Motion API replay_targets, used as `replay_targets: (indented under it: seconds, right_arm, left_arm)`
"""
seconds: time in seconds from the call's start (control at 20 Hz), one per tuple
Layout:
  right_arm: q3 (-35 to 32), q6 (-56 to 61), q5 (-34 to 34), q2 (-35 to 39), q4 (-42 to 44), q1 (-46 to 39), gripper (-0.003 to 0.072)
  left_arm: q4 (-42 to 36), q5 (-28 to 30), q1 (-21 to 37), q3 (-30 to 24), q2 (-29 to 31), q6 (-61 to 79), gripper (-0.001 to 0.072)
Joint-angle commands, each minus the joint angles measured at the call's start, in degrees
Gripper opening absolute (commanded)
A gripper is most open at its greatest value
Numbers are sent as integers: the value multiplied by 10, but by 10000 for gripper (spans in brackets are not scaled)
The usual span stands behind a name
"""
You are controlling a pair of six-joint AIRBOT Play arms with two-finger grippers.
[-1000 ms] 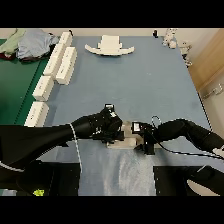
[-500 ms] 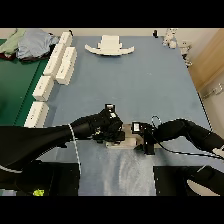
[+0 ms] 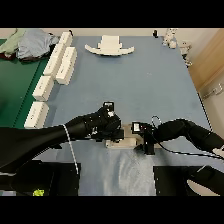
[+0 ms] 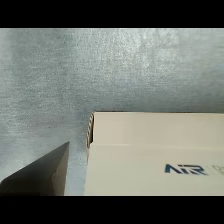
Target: Fold the box.
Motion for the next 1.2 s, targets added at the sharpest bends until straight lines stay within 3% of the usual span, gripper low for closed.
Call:
replay_targets:
  seconds: [0.0,0.25,0.35,0.5,0.6,0.9,0.95,1.0,1.05,1.15]
  right_arm:
    - [0,0,0,0,0,0,441]
    - [0,0,0,0,0,0,441]
    - [0,0,0,0,0,0,441]
    - [0,0,0,0,0,0,441]
    - [0,0,0,0,0,0,441]
    - [0,0,0,0,0,0,441]
    - [0,0,0,0,0,0,441]
    - [0,0,0,0,0,0,441]
    - [0,0,0,0,0,0,441]
    - [0,0,0,0,0,0,441]
  left_arm:
    - [7,10,0,0,-12,-34,468]
    - [36,9,-27,0,-14,-76,459]
    - [57,4,-40,0,-15,-92,357]
    - [66,2,-51,0,-17,-106,356]
    - [78,-10,-56,0,-23,-113,28]
    - [88,-11,-61,0,-25,-119,16]
    - [88,-11,-61,0,-24,-117,49]
    - [88,-11,-61,0,-24,-115,333]
    - [88,-11,-61,0,-25,-116,504]
    - [89,-11,-61,0,-25,-116,502]
